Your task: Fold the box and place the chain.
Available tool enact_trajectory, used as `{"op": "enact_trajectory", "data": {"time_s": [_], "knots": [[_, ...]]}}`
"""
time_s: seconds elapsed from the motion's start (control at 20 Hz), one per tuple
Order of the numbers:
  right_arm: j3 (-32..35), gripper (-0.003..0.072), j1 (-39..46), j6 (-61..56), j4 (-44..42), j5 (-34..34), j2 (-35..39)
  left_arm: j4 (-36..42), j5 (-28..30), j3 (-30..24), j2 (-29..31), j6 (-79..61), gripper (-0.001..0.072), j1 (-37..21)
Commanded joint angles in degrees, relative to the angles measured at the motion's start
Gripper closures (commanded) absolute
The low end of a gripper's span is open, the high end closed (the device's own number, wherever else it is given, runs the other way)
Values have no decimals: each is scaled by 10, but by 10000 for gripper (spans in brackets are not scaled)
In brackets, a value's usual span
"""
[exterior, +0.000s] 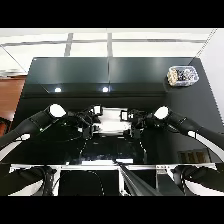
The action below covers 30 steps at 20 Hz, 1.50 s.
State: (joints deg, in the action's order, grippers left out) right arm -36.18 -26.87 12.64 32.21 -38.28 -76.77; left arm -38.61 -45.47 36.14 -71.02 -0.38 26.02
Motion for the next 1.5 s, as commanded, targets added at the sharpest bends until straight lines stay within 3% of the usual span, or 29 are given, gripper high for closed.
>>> {"op": "enact_trajectory", "data": {"time_s": [0.0,0.2,0.35,0.5,0.65,0.75,1.0,1.2,1.35,1.4,1.45], "knots": [[0,556,0,0,0,0,0,-40,-25,9,12,39,671,-5],[0,556,0,0,0,0,0,-223,-130,56,76,333,682,-63],[0,556,0,0,0,0,0,-332,-171,60,123,569,682,-146],[0,556,0,0,0,0,0,-280,-196,30,116,747,681,-254],[0,556,0,0,0,0,0,-99,-222,-33,68,730,682,-334],[0,556,0,0,0,0,0,-28,-215,-55,25,677,683,-337],[0,556,0,0,0,0,0,6,-144,-45,-60,665,683,-245],[0,555,0,0,0,0,0,23,-151,-10,-93,645,683,-185],[0,556,0,0,0,0,0,37,-186,11,-93,611,680,-189],[0,556,0,0,0,0,0,42,-204,19,-93,605,668,-193],[0,556,0,0,0,0,0,45,-219,27,-93,601,521,-197]]}}
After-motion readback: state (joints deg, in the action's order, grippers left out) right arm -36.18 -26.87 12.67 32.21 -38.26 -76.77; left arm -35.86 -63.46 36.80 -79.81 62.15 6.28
